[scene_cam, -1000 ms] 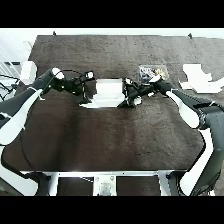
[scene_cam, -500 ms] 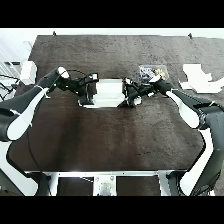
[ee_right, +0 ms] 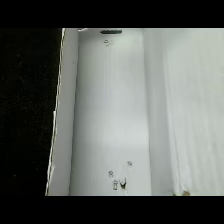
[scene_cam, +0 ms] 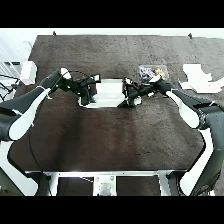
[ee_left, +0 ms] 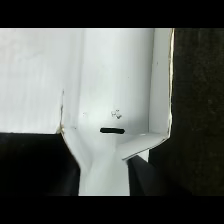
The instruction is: Fold the box and place the chain.
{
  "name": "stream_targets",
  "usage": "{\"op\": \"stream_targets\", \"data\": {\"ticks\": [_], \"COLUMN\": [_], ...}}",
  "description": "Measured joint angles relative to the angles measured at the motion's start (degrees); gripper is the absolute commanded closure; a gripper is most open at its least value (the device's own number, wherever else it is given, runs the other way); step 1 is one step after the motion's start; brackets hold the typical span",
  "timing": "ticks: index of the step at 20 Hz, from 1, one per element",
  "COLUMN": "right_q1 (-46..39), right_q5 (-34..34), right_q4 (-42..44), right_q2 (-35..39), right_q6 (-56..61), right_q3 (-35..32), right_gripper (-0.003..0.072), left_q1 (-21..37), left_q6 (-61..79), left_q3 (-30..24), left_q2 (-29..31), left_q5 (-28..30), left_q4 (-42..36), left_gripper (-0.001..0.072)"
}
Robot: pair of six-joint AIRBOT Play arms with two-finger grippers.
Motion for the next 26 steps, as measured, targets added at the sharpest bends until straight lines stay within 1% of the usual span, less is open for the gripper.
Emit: {"op": "stream_targets", "data": {"ticks": [1, 2, 11, 15, 16, 17, 18, 22, 23, 24, 25, 26], "right_q1": [0.00, 0.00, 0.00, 0.00, 0.00, 0.00, 0.00, 0.00, 0.00, 0.00, 0.00, 0.00], "right_q5": [0.00, -0.02, 0.04, 0.02, 0.00, -0.04, -0.02, -0.07, -0.07, -0.09, -0.07, -0.07], "right_q4": [0.00, 0.00, -0.04, -0.07, -0.07, -0.07, -0.02, -0.02, -0.02, -0.02, 0.02, 0.02], "right_q2": [0.00, 0.00, 0.00, 0.00, 0.00, 0.00, 0.00, 0.00, 0.00, 0.00, 0.00, 0.00], "right_q6": [0.00, 0.00, -0.02, -0.02, -0.02, -0.02, -0.02, 0.00, 0.00, 0.00, 0.00, 0.00], "right_q3": [0.00, 0.00, 0.00, 0.00, 0.00, 0.00, 0.00, 0.00, 0.00, 0.00, 0.00, 0.00], "right_gripper": [0.0108, 0.0108, 0.0108, 0.0108, 0.0108, 0.0108, 0.0108, 0.0108, 0.0107, 0.0108, 0.0108, 0.0108], "left_q1": [0.02, 0.02, -0.63, -2.36, -2.69, -2.93, -3.08, -3.41, -3.43, -3.48, -3.50, -3.50], "left_q6": [0.07, 0.24, 1.36, 2.60, 2.84, 3.04, 3.04, 3.10, 3.15, 3.19, 3.21, 3.19], "left_q3": [0.00, 0.00, 0.02, 0.02, 0.00, 0.00, 0.02, 0.02, 0.00, 0.00, 0.02, 0.00], "left_q2": [-0.02, -0.02, -1.01, -1.38, -1.44, -1.49, -1.49, -1.53, -1.53, -1.53, -1.53, -1.53], "left_q5": [0.04, 0.07, -0.70, 0.79, 1.60, 2.08, 2.40, 3.54, 3.65, 3.82, 3.82, 3.85], "left_q4": [-0.35, -0.63, -5.01, -5.90, -6.08, -6.27, -6.36, -6.45, -6.51, -6.54, -6.56, -6.60], "left_gripper": [0.0522, 0.0534, 0.0531, 0.0529, 0.0469, 0.0313, 0.0292, 0.0291, 0.0278, 0.0187, 0.0142, 0.0142]}}
